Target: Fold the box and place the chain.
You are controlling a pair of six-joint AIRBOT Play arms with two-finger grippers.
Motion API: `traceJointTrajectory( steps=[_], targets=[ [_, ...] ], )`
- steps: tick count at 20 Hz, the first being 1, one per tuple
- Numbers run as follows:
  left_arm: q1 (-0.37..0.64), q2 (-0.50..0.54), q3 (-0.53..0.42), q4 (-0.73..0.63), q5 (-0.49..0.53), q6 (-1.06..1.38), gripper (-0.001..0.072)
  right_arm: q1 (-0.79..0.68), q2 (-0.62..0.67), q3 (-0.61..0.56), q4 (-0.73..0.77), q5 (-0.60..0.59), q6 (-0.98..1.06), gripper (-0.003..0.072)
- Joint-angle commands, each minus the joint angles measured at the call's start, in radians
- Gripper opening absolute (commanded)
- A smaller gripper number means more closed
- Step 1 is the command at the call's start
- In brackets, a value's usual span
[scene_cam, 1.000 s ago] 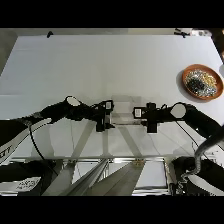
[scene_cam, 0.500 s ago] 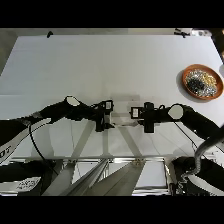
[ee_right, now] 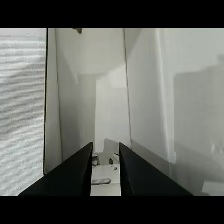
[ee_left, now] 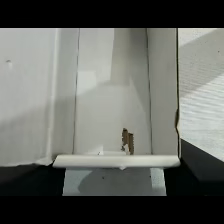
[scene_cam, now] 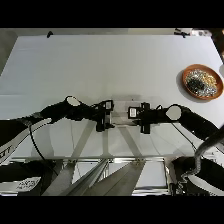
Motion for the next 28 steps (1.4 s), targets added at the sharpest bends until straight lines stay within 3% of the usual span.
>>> traceJointTrajectory(
  steps=[1,2,3,4,5,10,13,17,22,24,27,28],
  targets=[
    [0.000,0.000,0.000,0.002,-0.003,0.000,0.0394,0.003,-0.030,-0.001,-0.007,0.011,0.000,0.0206],
    [0.000,0.000,0.000,0.002,-0.003,0.000,0.0394,0.003,-0.040,-0.001,-0.007,0.010,0.000,0.0206],
    [0.000,0.000,0.000,0.002,-0.003,0.000,0.0394,0.003,-0.048,-0.001,-0.007,0.010,0.000,0.0253],
    [0.000,0.000,0.000,0.002,-0.003,0.000,0.0394,0.003,-0.056,-0.001,-0.007,0.009,0.000,0.0394],
    [0.000,0.000,0.000,0.002,-0.003,0.000,0.0394,0.003,-0.063,-0.001,-0.007,0.009,0.000,0.0467],
    [0.000,0.000,0.000,0.002,-0.003,0.000,0.0394,0.003,-0.067,-0.001,-0.007,0.006,-0.001,0.0463],
    [0.000,0.000,0.000,0.002,-0.003,0.000,0.0394,-0.001,-0.040,0.000,-0.011,0.006,0.000,0.0322],
    [0.000,0.000,0.000,0.002,-0.003,0.000,0.0394,-0.031,0.095,0.000,-0.053,0.047,0.038,0.0322],
    [0.000,0.000,0.000,0.002,-0.003,0.000,0.0394,-0.084,0.295,0.000,-0.057,0.192,0.053,0.0321],
    [0.000,0.000,0.000,0.002,-0.003,0.000,0.0394,-0.127,0.359,0.000,-0.098,0.236,0.197,0.0262],
    [0.000,0.000,0.000,0.002,-0.003,0.000,0.0394,-0.236,0.421,0.000,-0.219,0.325,0.563,0.0049],
    [0.000,0.000,0.000,0.002,-0.003,0.000,0.0394,-0.282,0.430,0.000,-0.256,0.362,0.696,0.0035]
  ],
)
